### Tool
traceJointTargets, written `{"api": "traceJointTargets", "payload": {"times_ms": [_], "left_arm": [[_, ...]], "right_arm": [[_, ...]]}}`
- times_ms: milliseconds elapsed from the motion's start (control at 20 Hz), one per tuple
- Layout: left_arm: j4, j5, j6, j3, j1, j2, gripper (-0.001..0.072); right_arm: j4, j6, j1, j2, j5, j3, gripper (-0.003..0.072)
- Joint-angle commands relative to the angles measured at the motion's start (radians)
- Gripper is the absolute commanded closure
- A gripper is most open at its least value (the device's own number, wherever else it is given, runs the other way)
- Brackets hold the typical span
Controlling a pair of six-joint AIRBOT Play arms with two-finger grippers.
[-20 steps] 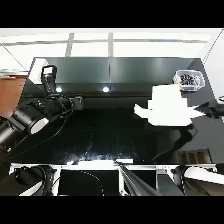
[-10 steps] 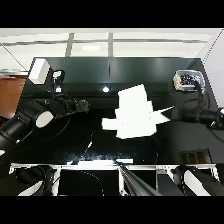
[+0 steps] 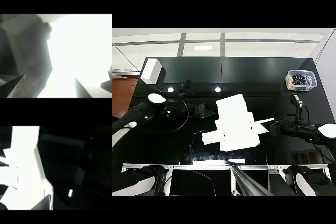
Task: Fold the box and place the chain.
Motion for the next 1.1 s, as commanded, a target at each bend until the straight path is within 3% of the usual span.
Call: {"api": "traceJointTargets", "payload": {"times_ms": [0, 200, 300, 550, 750, 850, 900, 950, 1050], "left_arm": [[-0.164, -0.054, 0.201, 0.002, -0.015, -0.127, 0.0003], [-0.316, -0.227, 0.431, 0.002, -0.060, -0.233, 0.0004], [-0.364, -0.238, 0.477, 0.003, -0.073, -0.267, 0.0004], [-0.330, -0.352, 0.593, 0.035, -0.076, -0.319, 0.0006], [-0.257, -0.349, 0.594, 0.068, -0.080, -0.333, 0.0043], [-0.188, -0.352, 0.595, 0.091, -0.080, -0.333, 0.0099], [-0.153, -0.353, 0.595, 0.103, -0.080, -0.333, 0.0183], [-0.126, -0.356, 0.595, 0.115, -0.080, -0.333, 0.0322], [-0.090, -0.362, 0.595, 0.132, -0.081, -0.333, 0.0378]], "right_arm": [[0.009, 0.012, 0.016, 0.008, -0.010, -0.008, 0.0642], [0.009, 0.014, 0.016, 0.008, -0.010, -0.008, 0.0642], [0.009, 0.029, 0.016, 0.008, -0.003, -0.008, 0.0642], [0.005, 0.045, 0.015, 0.008, 0.015, -0.008, 0.0642], [0.000, 0.060, 0.015, 0.008, 0.015, -0.008, 0.0641], [0.000, 0.066, 0.015, 0.008, 0.018, -0.008, 0.0642], [0.000, 0.067, 0.015, 0.008, 0.019, -0.008, 0.0641], [0.000, 0.068, 0.015, 0.008, 0.021, -0.008, 0.0642], [0.000, 0.070, 0.015, 0.008, 0.023, -0.008, 0.0642]]}}
